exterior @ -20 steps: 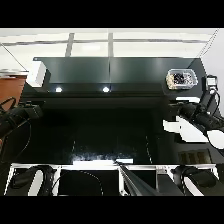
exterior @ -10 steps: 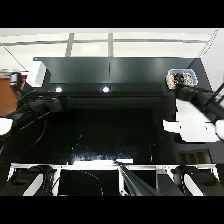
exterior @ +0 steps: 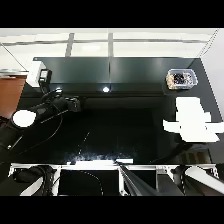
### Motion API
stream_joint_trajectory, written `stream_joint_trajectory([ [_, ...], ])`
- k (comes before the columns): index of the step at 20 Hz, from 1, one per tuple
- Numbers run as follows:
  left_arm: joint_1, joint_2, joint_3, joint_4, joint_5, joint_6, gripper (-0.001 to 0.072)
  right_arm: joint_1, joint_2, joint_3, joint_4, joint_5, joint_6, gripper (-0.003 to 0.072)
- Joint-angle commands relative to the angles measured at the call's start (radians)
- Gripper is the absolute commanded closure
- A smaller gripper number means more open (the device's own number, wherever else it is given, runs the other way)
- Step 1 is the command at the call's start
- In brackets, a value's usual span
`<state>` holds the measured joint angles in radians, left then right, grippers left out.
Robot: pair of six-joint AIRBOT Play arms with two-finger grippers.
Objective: Fold the box and place the chain.
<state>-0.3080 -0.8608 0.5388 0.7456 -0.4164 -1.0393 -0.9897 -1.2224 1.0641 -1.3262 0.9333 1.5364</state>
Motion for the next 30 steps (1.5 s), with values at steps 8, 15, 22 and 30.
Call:
stream_joint_trajectory([
  [8, -0.014, -0.043, 0.007, 0.005, -0.003, -0.001, 0.0001, -0.25, -0.492, 0.248, 0.458, 0.604, -0.614, -0.0034],
  [15, -0.014, -0.043, 0.007, 0.005, -0.012, -0.005, 0.0001, -0.106, -0.591, 0.316, 0.24, 0.68, -0.609, -0.0034],
  [22, -0.014, -0.043, 0.007, 0.005, -0.015, -0.005, 0.0001, -0.072, -0.586, 0.315, 0.237, 0.686, -0.61, 0.044],
  [30, -0.014, -0.043, 0.005, 0.005, -0.015, -0.005, 0.0001, -0.072, -0.57, 0.315, 0.383, 0.732, -0.652, 0.0458],
])
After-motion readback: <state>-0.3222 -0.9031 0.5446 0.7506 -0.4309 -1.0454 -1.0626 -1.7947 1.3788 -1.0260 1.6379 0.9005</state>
